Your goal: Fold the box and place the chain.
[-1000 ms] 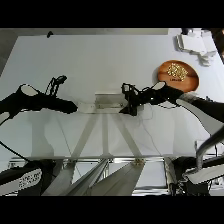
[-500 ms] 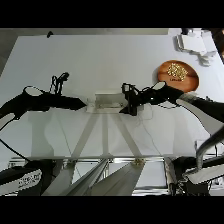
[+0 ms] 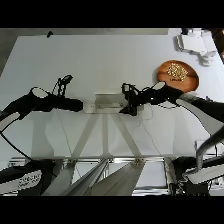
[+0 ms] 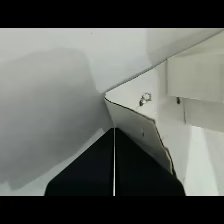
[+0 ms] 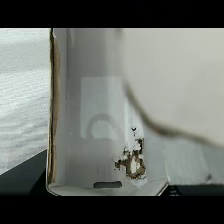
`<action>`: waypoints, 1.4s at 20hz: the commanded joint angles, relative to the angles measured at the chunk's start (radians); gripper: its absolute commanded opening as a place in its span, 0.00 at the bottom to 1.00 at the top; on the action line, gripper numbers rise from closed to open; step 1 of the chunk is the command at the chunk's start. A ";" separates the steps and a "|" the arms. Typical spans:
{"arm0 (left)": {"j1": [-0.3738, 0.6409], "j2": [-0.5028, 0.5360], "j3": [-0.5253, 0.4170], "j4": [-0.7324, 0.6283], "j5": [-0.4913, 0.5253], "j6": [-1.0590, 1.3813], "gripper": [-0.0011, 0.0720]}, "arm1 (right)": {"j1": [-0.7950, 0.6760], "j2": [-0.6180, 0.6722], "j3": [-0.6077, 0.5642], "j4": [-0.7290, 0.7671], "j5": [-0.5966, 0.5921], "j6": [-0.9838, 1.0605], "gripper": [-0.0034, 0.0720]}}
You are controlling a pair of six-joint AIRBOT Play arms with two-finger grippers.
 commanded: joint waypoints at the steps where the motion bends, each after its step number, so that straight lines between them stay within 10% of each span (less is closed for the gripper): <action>1: -0.017 -0.008 0.000 0.023 -0.013 -0.029 0.02 | 0.000 0.000 0.001 0.000 0.000 0.000 0.52; 9: -0.035 0.000 0.000 -0.188 -0.065 0.009 0.04 | 0.000 0.000 0.001 0.000 0.000 0.000 0.52; 13: -0.035 0.017 0.000 -0.242 -0.074 0.013 0.40 | 0.000 0.000 0.001 0.000 0.000 0.000 0.52; 26: -0.048 0.018 0.000 -0.284 -0.078 0.077 0.41 | 0.000 0.000 0.001 0.000 0.000 0.000 0.52; 28: -0.081 0.018 0.000 -0.290 -0.027 0.076 0.76 | 0.000 0.000 0.001 0.000 0.000 0.000 0.52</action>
